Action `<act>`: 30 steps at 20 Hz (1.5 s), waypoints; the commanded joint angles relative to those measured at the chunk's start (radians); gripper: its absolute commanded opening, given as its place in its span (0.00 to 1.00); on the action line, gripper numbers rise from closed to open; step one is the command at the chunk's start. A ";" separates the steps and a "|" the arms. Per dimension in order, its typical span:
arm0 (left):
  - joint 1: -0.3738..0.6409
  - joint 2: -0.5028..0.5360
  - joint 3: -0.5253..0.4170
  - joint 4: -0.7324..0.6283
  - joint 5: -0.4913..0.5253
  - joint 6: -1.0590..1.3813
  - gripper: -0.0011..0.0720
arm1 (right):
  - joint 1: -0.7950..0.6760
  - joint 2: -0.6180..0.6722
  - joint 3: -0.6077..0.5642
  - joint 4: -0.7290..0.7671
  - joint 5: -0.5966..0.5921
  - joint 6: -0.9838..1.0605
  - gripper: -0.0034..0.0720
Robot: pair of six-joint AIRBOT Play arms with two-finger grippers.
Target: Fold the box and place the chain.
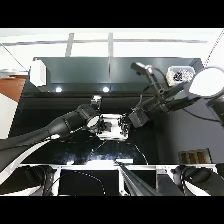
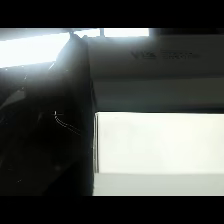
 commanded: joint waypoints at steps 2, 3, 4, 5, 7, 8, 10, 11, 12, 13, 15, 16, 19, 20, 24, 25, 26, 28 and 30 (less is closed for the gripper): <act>0.000 -0.001 0.000 0.000 0.000 0.000 0.05 | 0.002 -0.018 -0.135 0.029 -0.136 0.000 0.08; 0.000 -0.001 0.000 0.000 0.000 0.000 0.05 | 0.008 -0.031 -0.139 0.028 -0.152 0.000 0.08; 0.000 -0.001 0.000 0.000 0.000 0.000 0.05 | 0.016 -0.047 -0.139 0.032 -0.167 0.000 0.08; 0.000 -0.001 0.000 0.000 0.000 0.000 0.05 | 0.024 -0.060 -0.139 0.033 -0.184 0.000 0.08; 0.000 -0.001 0.000 0.000 0.000 0.000 0.05 | 0.032 -0.079 -0.139 0.037 -0.199 0.000 0.09; 0.000 -0.001 0.000 0.000 0.000 0.000 0.05 | 0.029 -0.079 -0.139 0.027 -0.198 0.000 0.40; 0.001 -0.001 0.000 0.001 0.003 0.000 0.05 | -0.011 -0.076 -0.133 0.006 -0.139 -0.007 0.73; 0.001 -0.001 0.000 0.000 0.005 0.000 0.05 | -0.045 -0.071 -0.122 -0.019 -0.080 -0.007 0.73; 0.001 -0.001 0.000 0.001 0.004 0.000 0.05 | -0.092 -0.057 -0.111 -0.048 -0.018 -0.007 0.73; 0.000 0.000 0.000 0.000 0.001 -0.001 0.05 | -0.147 -0.034 -0.104 -0.079 0.029 -0.008 0.73; 0.000 0.000 0.007 0.008 -0.016 -0.053 0.05 | -0.255 0.023 -0.103 -0.142 0.064 -0.008 0.73; 0.000 -0.001 0.014 0.010 -0.014 -0.082 0.05 | -0.308 0.048 -0.103 -0.167 0.068 -0.008 0.73; 0.000 -0.014 0.047 0.016 0.011 -0.122 0.05 | -0.399 0.072 -0.103 -0.175 0.062 -0.008 0.73; 0.001 -0.023 0.058 0.019 0.005 -0.122 0.05 | -0.405 0.072 -0.103 -0.178 0.056 -0.008 0.73; 0.000 -0.027 0.082 -0.004 -0.017 -0.106 0.22 | -0.404 0.072 -0.103 -0.179 0.042 -0.007 0.73; 0.001 -0.027 0.099 -0.004 -0.040 -0.077 0.47 | -0.404 0.072 -0.103 -0.179 0.041 -0.007 0.73; 0.000 -0.027 0.121 -0.003 -0.072 -0.056 0.63 | -0.404 0.072 -0.103 -0.181 0.039 -0.007 0.73; 0.000 -0.021 0.171 -0.003 -0.128 0.021 0.66 | -0.404 0.072 -0.103 -0.183 0.037 -0.007 0.73; 0.000 0.010 0.211 -0.003 -0.176 0.167 0.66 | -0.404 0.072 -0.103 -0.187 0.037 -0.007 0.73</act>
